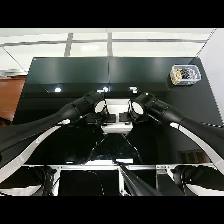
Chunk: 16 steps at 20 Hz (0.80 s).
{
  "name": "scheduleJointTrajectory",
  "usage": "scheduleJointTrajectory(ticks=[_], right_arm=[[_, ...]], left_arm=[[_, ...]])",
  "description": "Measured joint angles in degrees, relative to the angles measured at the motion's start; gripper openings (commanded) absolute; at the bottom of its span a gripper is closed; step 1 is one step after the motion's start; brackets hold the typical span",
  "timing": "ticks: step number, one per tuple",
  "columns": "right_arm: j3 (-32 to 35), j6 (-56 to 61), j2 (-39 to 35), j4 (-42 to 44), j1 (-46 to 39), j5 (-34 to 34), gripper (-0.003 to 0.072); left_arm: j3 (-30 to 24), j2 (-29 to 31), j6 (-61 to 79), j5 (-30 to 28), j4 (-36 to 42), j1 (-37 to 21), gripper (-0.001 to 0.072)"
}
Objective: Fold the box and place the chain.
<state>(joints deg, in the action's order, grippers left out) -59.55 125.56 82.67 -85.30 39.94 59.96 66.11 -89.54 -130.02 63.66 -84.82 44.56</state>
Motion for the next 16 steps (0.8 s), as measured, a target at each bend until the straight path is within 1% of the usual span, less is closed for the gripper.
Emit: scheduleJointTrajectory(ticks=[3, 4, 5, 10, 11, 12, 13, 14, 15, 16], right_arm=[[0.0, -0.22, 0.57, 0.11, 0.0, 0.17, 0.0312], [0.0, -0.44, 0.87, 0.44, 0.0, 0.13, 0.0196], [0.0, -0.74, 1.14, 0.98, 0.0, -0.04, 0.0006], [-0.04, -1.9, 1.81, 2.03, -0.02, -0.81, 0.0016], [-0.04, -2.05, 1.86, 2.16, -0.02, -0.83, 0.0136], [-0.04, -2.6, 1.88, 2.43, -0.02, -0.94, 0.021], [-0.02, -2.62, 1.99, 2.84, 0.0, -0.9, 0.0207], [-0.04, -2.62, 1.92, 2.82, 0.0, -0.85, 0.007], [-0.04, -2.62, 1.92, 2.58, 0.0, -0.72, 0.0011], [-0.02, -2.23, 1.97, 2.43, -0.02, -0.87, 0.001]], left_arm=[[0.0, 0.02, 0.0, 0.0, -0.02, 0.0, 0.0029], [0.0, 0.02, 0.0, 0.0, -0.04, 0.0, 0.0029], [0.0, 0.02, 0.0, 0.0, -0.07, 0.0, 0.0029], [0.0, 0.02, -0.2, 0.33, -0.13, 0.0, 0.0029], [0.0, 0.02, -0.15, 0.31, -0.15, 0.0, 0.0029], [0.0, 0.0, 0.22, -0.09, -0.46, 0.0, 0.003], [0.0, 0.02, 0.24, -0.09, -0.44, 0.0, 0.0029], [0.0, 0.02, 0.22, -0.04, -0.42, 0.0, 0.0029], [0.0, 0.02, 0.2, -0.04, -0.42, 0.0, 0.0029], [0.0, 0.02, -0.42, 0.2, 0.02, 0.0, 0.0029]])
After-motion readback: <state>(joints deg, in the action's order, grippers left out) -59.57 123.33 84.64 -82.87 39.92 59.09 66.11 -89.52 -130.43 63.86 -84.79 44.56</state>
